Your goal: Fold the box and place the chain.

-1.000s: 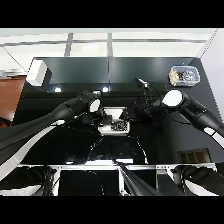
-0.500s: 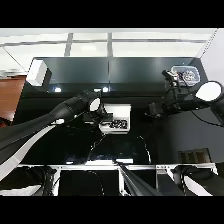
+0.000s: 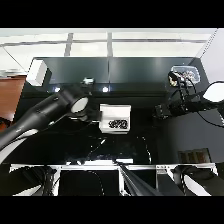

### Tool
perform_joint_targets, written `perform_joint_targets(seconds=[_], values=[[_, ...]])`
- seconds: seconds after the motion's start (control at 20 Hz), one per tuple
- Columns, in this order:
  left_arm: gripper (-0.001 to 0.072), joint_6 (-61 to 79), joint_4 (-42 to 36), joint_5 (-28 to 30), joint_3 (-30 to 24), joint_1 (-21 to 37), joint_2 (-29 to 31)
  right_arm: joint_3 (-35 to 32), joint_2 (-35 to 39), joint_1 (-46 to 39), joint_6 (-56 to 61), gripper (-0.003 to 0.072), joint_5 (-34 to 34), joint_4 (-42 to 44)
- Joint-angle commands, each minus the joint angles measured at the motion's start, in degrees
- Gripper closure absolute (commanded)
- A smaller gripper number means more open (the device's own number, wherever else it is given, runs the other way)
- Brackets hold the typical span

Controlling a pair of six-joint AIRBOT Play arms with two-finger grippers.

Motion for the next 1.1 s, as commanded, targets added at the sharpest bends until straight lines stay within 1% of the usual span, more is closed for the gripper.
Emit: perform_joint_targets(seconds=[0.0, 0.05, 0.1, 0.15, 0.2, 0.25, 0.3, 0.35, 0.4, 0.45, 0.5, 0.55, 0.6, 0.7, 0.85, 0.9, 0.95, 1.05], values=[[0.0220, 1.11, 11.93, -4.22, -8.07, 4.22, 9.81, 0.04, 0.07, -0.09, 0.04, 0.0413, -0.98, -0.31], [0.0220, 1.01, 10.75, -3.08, -11.93, 7.98, 11.67, 0.04, 0.07, -0.09, 0.04, 0.0412, -1.42, -0.31], [0.0220, 1.01, 7.78, -0.52, -16.26, 12.70, 12.96, 0.04, 0.07, -0.09, 0.04, 0.0412, -1.86, -0.26], [0.0220, 1.57, 2.89, 3.19, -19.98, 17.35, 13.35, 0.04, 0.07, -0.09, 0.04, 0.0412, -2.16, -0.26], [0.0220, 6.01, -5.07, 9.05, -23.58, 22.43, 13.07, 0.02, 0.07, -0.07, 0.07, 0.0413, -2.34, -0.22], [0.0222, 15.98, -15.08, 15.65, -26.38, 26.77, 12.44, 0.02, 0.07, -0.07, 0.07, 0.0412, -2.54, -0.22], [0.0222, 30.97, -28.02, 20.94, -28.55, 30.67, 11.47, 0.00, 0.07, -0.09, 0.07, 0.0413, -2.67, -0.22], [0.0222, 45.83, -39.95, 22.99, -29.46, 33.24, 10.36, 0.02, 0.07, -0.07, 0.07, 0.0413, -2.71, -0.22], [0.0222, 61.27, -50.49, 22.80, -29.42, 34.93, 9.03, 0.00, 0.07, -0.07, 0.07, 0.0413, -2.73, -0.22], [0.0220, 74.14, -57.90, 22.36, -29.40, 35.52, 8.00, 0.02, 0.07, -0.07, 0.07, 0.0413, -2.73, -0.22], [0.0216, 86.05, -62.86, 22.40, -29.40, 35.32, 7.02, 0.00, 0.07, -0.09, 0.07, 0.0413, -2.73, -0.22], [0.0174, 95.32, -65.35, 22.86, -29.40, 34.82, 6.19, 0.00, 0.07, -0.07, 0.07, 0.0412, -2.73, -0.22], [-0.0007, 104.78, -66.12, 23.45, -29.40, 34.01, 5.49, 0.00, 0.07, -0.07, 0.09, 0.0412, -2.71, -0.22], [-0.0005, 121.81, -65.20, 25.29, -29.38, 32.20, 4.94, 0.00, 0.07, -0.04, 0.61, 0.0413, -2.69, -0.17], [-0.0005, 136.37, -61.11, 26.05, -28.59, 28.30, 4.94, 0.00, 0.07, -0.04, 1.64, 0.0413, -2.62, -0.13], [-0.0004, 142.27, -60.48, 27.15, -28.63, 27.30, 4.76, 0.00, 0.07, -0.04, 1.79, 0.0413, -2.47, -0.13], [-0.0004, 144.30, -61.48, 27.98, -28.35, 26.91, 3.78, 0.00, 0.07, -0.04, 1.79, 0.0412, -2.29, -0.13], [-0.0004, 144.28, -63.52, 26.93, -26.95, 27.19, 0.24, 0.00, 0.07, -0.04, 1.79, 0.0413, -1.77, -0.13]])
